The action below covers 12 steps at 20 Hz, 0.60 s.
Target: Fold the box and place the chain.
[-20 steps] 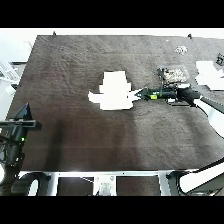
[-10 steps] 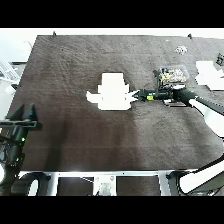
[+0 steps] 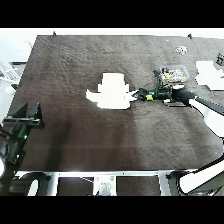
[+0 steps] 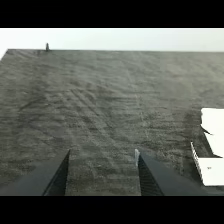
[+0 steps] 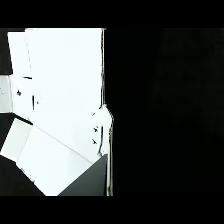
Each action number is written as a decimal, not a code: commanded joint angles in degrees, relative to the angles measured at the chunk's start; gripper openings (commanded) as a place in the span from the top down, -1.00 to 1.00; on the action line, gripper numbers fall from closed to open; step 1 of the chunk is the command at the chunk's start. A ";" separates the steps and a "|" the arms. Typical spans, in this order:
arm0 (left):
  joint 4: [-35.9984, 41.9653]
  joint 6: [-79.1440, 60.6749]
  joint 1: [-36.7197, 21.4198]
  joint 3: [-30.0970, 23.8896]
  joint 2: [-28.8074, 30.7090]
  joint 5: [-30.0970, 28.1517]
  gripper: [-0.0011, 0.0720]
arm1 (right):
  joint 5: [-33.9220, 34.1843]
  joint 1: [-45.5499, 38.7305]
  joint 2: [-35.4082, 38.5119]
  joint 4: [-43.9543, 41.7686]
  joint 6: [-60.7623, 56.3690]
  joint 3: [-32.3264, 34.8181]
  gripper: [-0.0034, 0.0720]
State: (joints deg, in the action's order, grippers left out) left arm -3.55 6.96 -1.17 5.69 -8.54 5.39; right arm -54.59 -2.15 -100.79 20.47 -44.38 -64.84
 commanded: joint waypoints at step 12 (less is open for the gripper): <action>-9.07 11.21 -0.04 42.75 -68.04 35.74 -0.39 | 0.07 0.07 -0.02 -0.15 0.02 -0.15 0.90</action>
State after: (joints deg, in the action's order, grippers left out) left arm -9.06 11.88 -1.17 39.48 -64.66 30.02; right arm -54.43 -2.11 -100.79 20.32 -44.40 -64.93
